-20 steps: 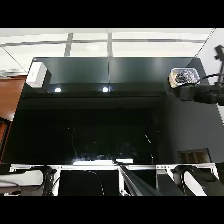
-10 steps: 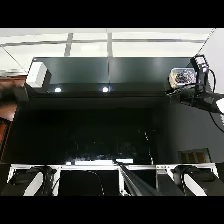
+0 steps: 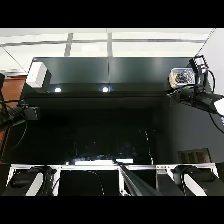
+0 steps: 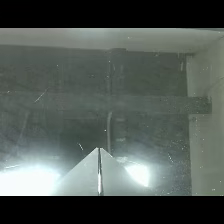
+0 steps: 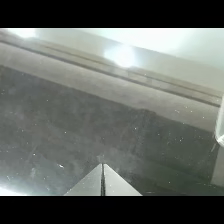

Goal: Fold the box and place the chain.

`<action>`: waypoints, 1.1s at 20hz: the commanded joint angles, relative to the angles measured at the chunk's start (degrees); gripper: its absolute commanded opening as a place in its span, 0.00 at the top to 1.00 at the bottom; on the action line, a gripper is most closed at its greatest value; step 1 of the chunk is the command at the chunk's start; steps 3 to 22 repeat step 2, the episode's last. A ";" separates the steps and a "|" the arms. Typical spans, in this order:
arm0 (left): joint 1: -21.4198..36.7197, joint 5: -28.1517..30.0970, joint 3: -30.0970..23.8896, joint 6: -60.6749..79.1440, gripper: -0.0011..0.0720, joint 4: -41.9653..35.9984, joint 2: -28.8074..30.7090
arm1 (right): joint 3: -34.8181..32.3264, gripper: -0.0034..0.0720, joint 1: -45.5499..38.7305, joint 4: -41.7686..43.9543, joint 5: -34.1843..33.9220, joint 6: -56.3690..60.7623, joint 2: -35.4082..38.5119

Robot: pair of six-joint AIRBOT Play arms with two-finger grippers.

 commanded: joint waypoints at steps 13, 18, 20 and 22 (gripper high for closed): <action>-0.04 0.24 -0.42 0.02 0.95 0.00 0.37 | -0.02 0.93 0.04 -0.09 -0.13 0.00 0.00; -0.04 0.24 -0.42 0.02 0.95 0.00 0.37 | -0.02 0.93 0.04 -0.09 -0.13 0.00 0.00; -0.04 0.24 -0.42 0.02 0.95 0.00 0.37 | -0.02 0.93 0.04 -0.09 -0.13 0.00 0.00; -0.04 0.24 -0.42 0.02 0.95 0.00 0.37 | -0.02 0.93 0.04 -0.09 -0.13 0.00 0.00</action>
